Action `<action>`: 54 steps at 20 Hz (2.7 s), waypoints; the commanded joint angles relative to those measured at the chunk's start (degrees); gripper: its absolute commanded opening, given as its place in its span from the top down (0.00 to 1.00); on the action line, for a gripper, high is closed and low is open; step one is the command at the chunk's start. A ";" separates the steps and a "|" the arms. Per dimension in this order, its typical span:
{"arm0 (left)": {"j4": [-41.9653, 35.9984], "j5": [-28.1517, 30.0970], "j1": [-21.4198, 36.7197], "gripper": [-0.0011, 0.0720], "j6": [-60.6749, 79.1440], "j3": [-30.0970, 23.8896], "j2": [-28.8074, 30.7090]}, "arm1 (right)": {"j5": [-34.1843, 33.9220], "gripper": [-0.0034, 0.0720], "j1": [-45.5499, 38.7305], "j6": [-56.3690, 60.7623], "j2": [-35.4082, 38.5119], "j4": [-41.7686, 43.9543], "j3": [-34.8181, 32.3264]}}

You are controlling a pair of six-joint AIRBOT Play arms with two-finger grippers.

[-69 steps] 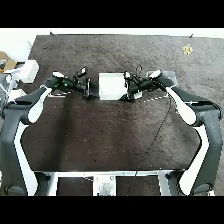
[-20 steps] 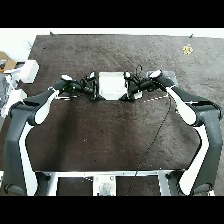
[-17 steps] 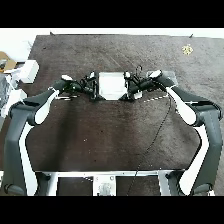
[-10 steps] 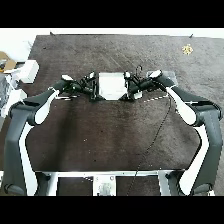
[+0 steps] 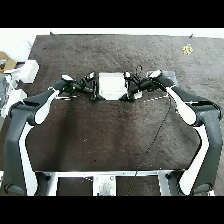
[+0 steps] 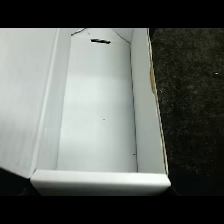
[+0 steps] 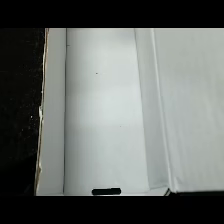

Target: Fold the box and place the chain.

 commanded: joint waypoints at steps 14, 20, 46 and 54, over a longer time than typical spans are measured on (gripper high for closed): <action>0.00 0.00 0.04 0.61 0.04 0.00 0.00 | 0.04 0.31 0.00 0.00 -0.02 1.31 0.02; 0.04 -0.02 0.04 0.61 0.02 0.00 0.00 | 0.42 0.05 -0.11 5.64 1.92 0.09 0.02; 0.04 0.00 0.04 0.61 0.04 0.00 0.00 | -11.43 0.93 -0.42 17.99 7.80 8.94 0.02; 0.04 0.00 0.04 0.61 0.04 0.00 0.00 | -14.32 0.93 -0.98 17.97 4.20 8.17 0.00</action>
